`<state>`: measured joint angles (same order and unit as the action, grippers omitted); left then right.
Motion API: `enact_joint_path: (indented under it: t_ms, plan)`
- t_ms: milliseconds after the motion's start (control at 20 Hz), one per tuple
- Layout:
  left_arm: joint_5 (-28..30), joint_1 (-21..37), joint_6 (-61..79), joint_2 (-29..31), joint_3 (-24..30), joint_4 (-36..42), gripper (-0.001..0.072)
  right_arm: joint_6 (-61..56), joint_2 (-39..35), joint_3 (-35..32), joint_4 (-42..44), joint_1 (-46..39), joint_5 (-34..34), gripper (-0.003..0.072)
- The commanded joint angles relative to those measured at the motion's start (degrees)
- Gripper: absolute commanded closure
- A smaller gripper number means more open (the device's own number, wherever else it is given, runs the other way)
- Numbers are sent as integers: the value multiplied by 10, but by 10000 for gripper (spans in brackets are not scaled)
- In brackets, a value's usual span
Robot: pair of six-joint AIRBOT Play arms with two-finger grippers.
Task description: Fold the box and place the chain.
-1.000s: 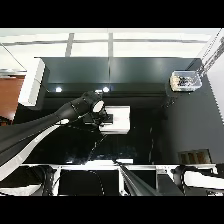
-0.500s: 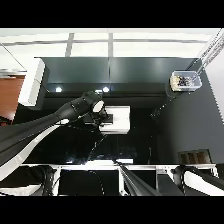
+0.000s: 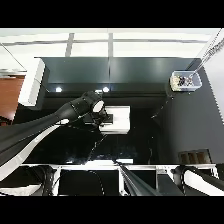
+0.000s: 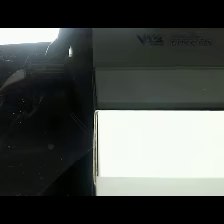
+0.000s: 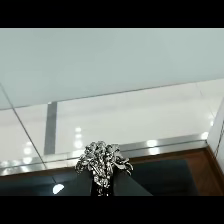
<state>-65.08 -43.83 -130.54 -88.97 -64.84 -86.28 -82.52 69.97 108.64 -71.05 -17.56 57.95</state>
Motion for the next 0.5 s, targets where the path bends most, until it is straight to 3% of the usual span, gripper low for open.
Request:
enact_joint_path:
  t_ms: [0, 300, 450]
  plan:
    - [0, 0, 0, 0, 0, 0, 678, 1, 28, 0, 1, -18, -6, 672]
    - [0, 0, 0, 0, 0, 0, 678, 1, 127, 0, -4, -20, 1, 672]
    - [0, 0, 0, 0, 0, 0, 678, -5, 194, 0, -54, -21, 41, 671]
